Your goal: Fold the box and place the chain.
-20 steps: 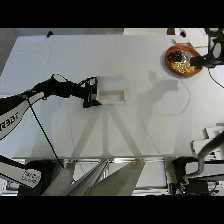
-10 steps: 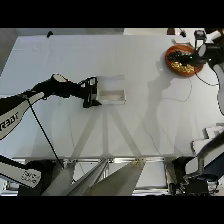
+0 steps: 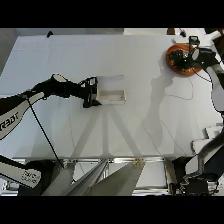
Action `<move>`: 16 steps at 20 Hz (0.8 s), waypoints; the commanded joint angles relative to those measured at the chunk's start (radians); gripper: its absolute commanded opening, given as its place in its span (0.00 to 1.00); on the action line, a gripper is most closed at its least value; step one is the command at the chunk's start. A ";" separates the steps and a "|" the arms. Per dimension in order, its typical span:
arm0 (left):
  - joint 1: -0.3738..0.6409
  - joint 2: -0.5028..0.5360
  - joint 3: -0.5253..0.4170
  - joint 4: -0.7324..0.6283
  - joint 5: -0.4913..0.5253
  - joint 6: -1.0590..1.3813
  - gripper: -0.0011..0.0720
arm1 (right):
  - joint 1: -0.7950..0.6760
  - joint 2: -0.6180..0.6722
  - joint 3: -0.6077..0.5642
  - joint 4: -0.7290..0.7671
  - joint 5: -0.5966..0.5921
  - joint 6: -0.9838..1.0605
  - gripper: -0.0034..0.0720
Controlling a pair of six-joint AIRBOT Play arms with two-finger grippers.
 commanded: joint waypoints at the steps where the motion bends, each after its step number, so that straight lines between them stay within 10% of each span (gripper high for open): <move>1: 0.000 0.000 0.000 0.000 0.000 0.000 0.56 | -0.001 0.003 0.000 0.001 0.071 -0.003 0.06; 16: 0.000 0.000 0.000 0.000 0.000 0.000 0.56 | 0.009 0.328 -0.001 0.000 0.386 -0.004 0.06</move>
